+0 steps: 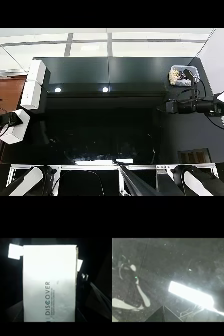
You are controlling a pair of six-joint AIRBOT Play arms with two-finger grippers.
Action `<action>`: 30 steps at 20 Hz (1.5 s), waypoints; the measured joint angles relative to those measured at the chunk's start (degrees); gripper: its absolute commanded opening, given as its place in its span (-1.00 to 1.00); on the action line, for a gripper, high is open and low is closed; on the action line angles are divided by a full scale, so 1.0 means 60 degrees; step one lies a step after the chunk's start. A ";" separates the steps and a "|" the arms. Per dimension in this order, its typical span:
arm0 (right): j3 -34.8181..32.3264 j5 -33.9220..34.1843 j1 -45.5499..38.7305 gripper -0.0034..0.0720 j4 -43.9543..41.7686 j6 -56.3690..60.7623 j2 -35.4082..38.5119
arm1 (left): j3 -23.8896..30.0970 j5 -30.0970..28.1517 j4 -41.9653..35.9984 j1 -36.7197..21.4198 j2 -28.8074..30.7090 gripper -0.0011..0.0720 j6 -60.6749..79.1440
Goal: Fold the box and place the chain.
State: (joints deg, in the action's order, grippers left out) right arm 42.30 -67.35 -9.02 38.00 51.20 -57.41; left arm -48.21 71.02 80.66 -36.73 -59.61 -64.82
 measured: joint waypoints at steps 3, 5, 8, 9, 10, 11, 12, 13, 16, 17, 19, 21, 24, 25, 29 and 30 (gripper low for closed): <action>0.0000 0.0182 0.0000 -0.88 0.0000 0.0000 0.0000 | 0.0018 -0.0550 -0.0361 0.0047 -0.0164 0.15 0.0867; 0.0000 0.0259 0.0000 -0.88 0.0000 0.0000 0.0000 | 0.0018 -0.0925 -0.0455 0.0164 -0.0353 0.15 0.1169; 0.0000 0.0310 0.0000 -0.88 0.0000 0.0007 -0.0004 | 0.0018 -0.1446 -0.0619 0.0244 -0.0696 0.15 0.1362; 0.0000 0.0328 0.0000 -0.88 -0.0004 0.0011 0.0000 | 0.0018 -0.1639 -0.0718 0.0266 -0.0823 0.15 0.1428; 0.0000 0.0335 0.0000 -0.87 0.0000 0.0015 0.0000 | 0.0018 -0.1789 -0.0798 0.0277 -0.0936 0.15 0.1472; 0.0000 0.0361 0.0000 -0.87 -0.0004 0.0018 -0.0004 | 0.0022 -0.2018 -0.0907 0.0295 -0.1053 0.21 0.1494; 0.0000 0.0393 0.0000 -0.88 -0.0004 0.0040 0.0000 | 0.0022 -0.2248 -0.1002 0.0331 -0.1137 0.66 0.1504; 0.0000 0.0441 0.0000 -0.87 -0.0004 0.0047 0.0000 | 0.0022 -0.2535 -0.1093 0.0401 -0.1220 1.00 0.1512; 0.0000 0.0579 0.0000 -0.88 -0.0004 0.0120 -0.0004 | -0.0087 -0.3224 -0.1027 0.0718 -0.1355 0.99 0.1530; 0.0000 0.0616 0.0000 -0.88 -0.0004 0.0124 0.0000 | -0.0259 -0.3384 -0.0929 0.0867 -0.1377 0.99 0.1530; 0.0000 0.0652 0.0000 -0.87 -0.0004 0.0127 0.0000 | -0.0820 -0.3417 -0.0732 0.1188 -0.1388 0.98 0.1530; 0.0000 0.0743 0.0015 -0.88 -0.0004 0.0149 -0.0004 | -0.1621 -0.3118 -0.0710 0.1577 -0.1359 -0.10 0.1479; 0.0000 0.1067 0.0277 -0.88 -0.0004 0.0149 -0.0004 | -0.2616 -0.2331 -0.1042 0.2186 -0.1133 -0.90 0.0798; 0.0000 0.1191 0.0412 -0.88 0.0066 0.0149 -0.0004 | -0.2692 -0.2138 -0.1326 0.2379 -0.0962 -0.90 0.0561; 0.0000 0.1453 0.0688 -0.88 0.0291 0.0149 -0.0004 | -0.1308 -0.2357 -0.2182 0.3362 0.0783 -0.90 -0.0055; 0.0000 0.1490 0.0718 -0.88 0.0335 0.0146 -0.0004 | -0.0703 -0.2477 -0.2251 0.3603 0.1373 -0.90 -0.0131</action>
State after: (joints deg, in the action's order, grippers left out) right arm 42.30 -58.41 -4.71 40.01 52.07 -57.43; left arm -52.42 56.16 67.16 -15.11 -51.37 -65.60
